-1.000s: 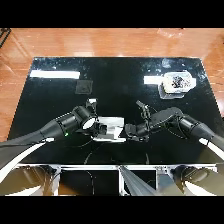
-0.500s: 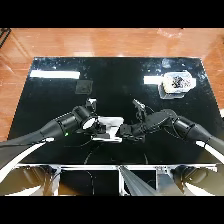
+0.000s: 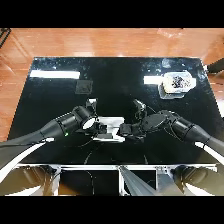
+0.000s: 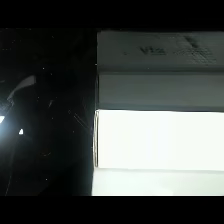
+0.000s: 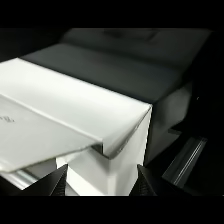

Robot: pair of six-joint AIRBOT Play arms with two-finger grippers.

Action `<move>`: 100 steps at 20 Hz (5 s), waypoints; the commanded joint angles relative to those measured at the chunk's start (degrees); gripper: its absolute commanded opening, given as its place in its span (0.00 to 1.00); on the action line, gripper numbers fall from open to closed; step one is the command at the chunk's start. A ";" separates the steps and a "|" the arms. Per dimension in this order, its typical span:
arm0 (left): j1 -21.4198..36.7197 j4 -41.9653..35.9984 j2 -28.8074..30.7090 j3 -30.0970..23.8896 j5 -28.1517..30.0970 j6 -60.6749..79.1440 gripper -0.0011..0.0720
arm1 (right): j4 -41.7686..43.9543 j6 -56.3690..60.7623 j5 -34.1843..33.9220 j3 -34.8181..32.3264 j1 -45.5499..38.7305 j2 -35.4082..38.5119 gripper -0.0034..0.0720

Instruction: Fold the box and place the chain.

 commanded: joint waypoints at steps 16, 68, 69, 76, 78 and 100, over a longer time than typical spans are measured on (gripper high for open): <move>0.04 0.04 -0.02 0.04 -0.09 0.17 0.05 | -36.87 36.20 -7.02 12.50 12.85 -5.81 0.43; 0.04 0.02 -0.02 0.04 1.01 0.17 0.05 | -42.45 40.96 -16.20 20.15 15.58 -13.18 0.49; 0.04 0.02 -0.02 0.04 0.98 0.17 0.05 | -41.48 40.96 -15.56 20.15 15.58 -13.53 0.49; 0.02 0.02 -0.02 0.04 0.98 0.17 0.05 | -39.89 41.53 -12.28 20.17 15.58 -14.53 0.07; 0.04 0.02 -0.02 0.04 0.98 0.17 0.05 | -39.76 41.53 -12.46 20.17 15.56 -14.47 0.32; 0.04 -0.02 -0.02 0.04 -0.72 0.17 0.05 | -59.12 18.14 -13.60 18.56 -24.02 12.92 0.98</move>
